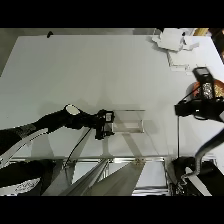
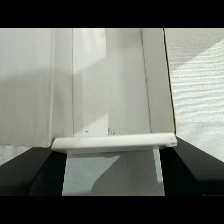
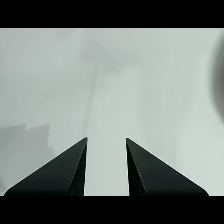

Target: Fold the box and place the chain.

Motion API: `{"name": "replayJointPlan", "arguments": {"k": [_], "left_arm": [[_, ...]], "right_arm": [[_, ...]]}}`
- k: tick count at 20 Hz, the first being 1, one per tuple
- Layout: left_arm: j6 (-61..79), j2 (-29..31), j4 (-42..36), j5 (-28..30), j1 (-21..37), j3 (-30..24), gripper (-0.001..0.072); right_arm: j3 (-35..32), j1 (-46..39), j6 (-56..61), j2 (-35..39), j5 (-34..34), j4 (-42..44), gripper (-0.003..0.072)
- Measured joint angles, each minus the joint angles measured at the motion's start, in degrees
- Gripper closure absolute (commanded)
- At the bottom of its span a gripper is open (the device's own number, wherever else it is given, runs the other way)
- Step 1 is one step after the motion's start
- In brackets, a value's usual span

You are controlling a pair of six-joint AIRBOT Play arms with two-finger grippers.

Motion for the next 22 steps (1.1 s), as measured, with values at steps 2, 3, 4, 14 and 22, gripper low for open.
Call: {"name": "replayJointPlan", "arguments": {"k": [2, 3, 4, 14, 22], "left_arm": [[-0.02, 0.0, 0.0, 0.0, 0.0, 0.0, 0.0437], [0.0, 0.0, 0.0, 0.0, 0.0, 0.0, 0.0437], [-0.02, 0.0, 0.0, 0.0, 0.0, 0.0, 0.0437], [-0.02, 0.0, 0.0, 0.0, 0.0, 0.0, 0.0437], [-0.02, 0.0, 0.0, -0.02, 0.0, 0.0, 0.0437]], "right_arm": [[0.04, -8.79, -2.38, -1.53, -1.95, -0.68, 0.0414], [0.04, -12.2, -3.34, -2.4, -3.13, -0.79, 0.0414], [0.07, -15.21, -3.78, -3.41, -4.87, -0.79, 0.0414], [0.07, -24.06, -5.6, -15.61, -19.61, -3.08, 0.0433], [0.07, -29.9, -5.68, -22.53, -25.44, -3.8, 0.0432]]}}
